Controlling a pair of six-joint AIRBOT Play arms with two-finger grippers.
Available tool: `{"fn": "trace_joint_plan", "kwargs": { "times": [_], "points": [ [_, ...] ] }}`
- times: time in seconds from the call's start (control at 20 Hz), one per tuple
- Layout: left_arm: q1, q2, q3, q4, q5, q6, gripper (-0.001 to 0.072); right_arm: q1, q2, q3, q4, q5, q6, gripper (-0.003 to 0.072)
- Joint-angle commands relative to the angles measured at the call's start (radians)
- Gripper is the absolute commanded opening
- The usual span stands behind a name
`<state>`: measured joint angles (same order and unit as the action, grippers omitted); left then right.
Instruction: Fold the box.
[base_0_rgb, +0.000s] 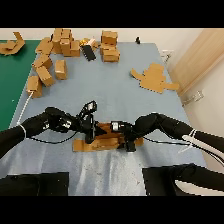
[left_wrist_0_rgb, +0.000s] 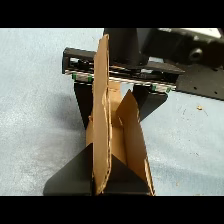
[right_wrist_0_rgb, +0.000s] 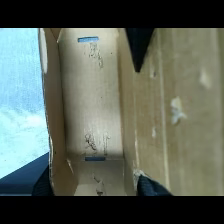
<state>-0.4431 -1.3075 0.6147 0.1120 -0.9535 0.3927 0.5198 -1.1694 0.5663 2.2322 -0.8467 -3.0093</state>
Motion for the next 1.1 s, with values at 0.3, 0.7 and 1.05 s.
{"fn": "trace_joint_plan", "kwargs": {
  "times": [0.3, 0.7, 1.05],
  "points": [
    [0.000, 0.000, 0.001, 0.000, 0.000, 0.000, 0.0012, 0.000, 0.001, 0.000, -0.004, 0.040, 0.000, 0.0580],
    [0.000, 0.000, 0.001, 0.000, 0.000, 0.000, 0.0012, 0.000, 0.001, 0.000, -0.011, 0.046, 0.001, 0.0582],
    [0.000, 0.000, 0.001, -0.001, -0.001, 0.000, 0.0012, 0.000, 0.001, 0.000, -0.011, 0.045, 0.001, 0.0582]
  ]
}}
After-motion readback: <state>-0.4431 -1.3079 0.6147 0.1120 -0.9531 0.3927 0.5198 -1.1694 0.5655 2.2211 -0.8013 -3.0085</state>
